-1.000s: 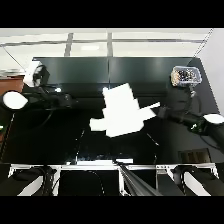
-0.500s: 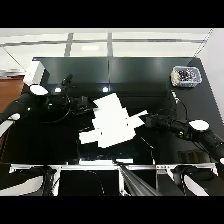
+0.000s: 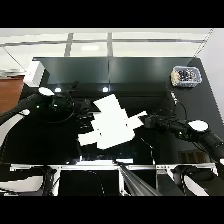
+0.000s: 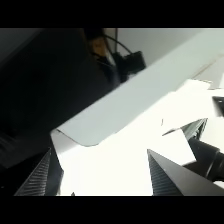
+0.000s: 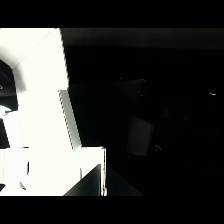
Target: Fold the box and place the chain.
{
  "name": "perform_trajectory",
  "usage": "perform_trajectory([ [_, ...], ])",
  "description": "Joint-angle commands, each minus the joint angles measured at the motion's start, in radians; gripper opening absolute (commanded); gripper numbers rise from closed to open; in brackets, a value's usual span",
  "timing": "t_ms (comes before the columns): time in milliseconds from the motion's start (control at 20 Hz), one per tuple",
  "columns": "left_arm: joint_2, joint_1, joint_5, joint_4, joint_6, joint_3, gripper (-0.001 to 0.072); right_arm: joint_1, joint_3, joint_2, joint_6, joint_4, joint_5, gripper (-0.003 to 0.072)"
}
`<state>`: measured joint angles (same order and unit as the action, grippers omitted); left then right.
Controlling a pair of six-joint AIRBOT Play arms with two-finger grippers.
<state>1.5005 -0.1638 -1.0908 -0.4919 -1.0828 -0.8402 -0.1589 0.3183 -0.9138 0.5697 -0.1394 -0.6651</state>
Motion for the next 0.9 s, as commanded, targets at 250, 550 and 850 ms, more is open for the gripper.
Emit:
perform_trajectory([
  [250, 0.098, -0.043, -0.232, 0.093, 0.406, -0.018, 0.0668, -0.001, 0.000, 0.001, 0.002, 0.000, -0.004, 0.0014],
  [550, 0.100, -0.071, -0.237, -0.093, 0.410, -0.090, 0.0487, -0.001, 0.000, 0.001, 0.002, 0.000, -0.005, 0.0015],
  [850, 0.101, -0.132, -0.171, -0.101, 0.457, -0.090, 0.0332, -0.001, 0.000, 0.001, 0.002, 0.000, -0.008, 0.0014],
])
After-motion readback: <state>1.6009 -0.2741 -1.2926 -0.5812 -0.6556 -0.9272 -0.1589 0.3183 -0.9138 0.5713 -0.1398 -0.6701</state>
